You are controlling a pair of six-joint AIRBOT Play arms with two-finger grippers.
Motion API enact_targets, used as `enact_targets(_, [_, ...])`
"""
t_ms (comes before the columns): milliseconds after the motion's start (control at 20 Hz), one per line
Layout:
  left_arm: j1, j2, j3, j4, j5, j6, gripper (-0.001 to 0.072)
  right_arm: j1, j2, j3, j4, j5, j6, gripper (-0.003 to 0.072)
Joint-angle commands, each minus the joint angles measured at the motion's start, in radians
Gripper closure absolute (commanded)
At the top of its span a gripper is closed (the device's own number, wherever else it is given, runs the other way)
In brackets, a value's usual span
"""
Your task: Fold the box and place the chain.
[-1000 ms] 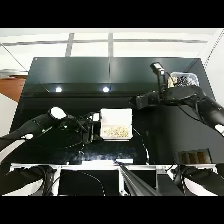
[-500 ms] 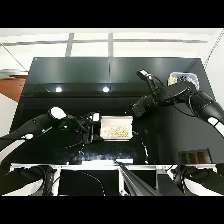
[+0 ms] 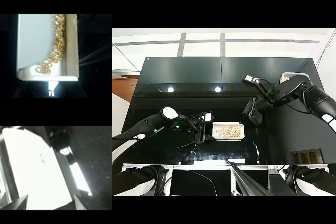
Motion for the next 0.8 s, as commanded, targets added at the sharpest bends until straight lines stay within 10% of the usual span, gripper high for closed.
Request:
enact_targets(0, [-0.001,-0.001,0.000,0.000,0.000,0.000,0.0240,0.044,-0.001,-0.027,-0.036,0.032,-0.094,-0.0020])
enact_targets(750, [-0.001,-0.001,0.000,0.000,0.000,0.001,0.0240,0.196,0.002,-0.069,-0.191,0.049,0.012,-0.0020])
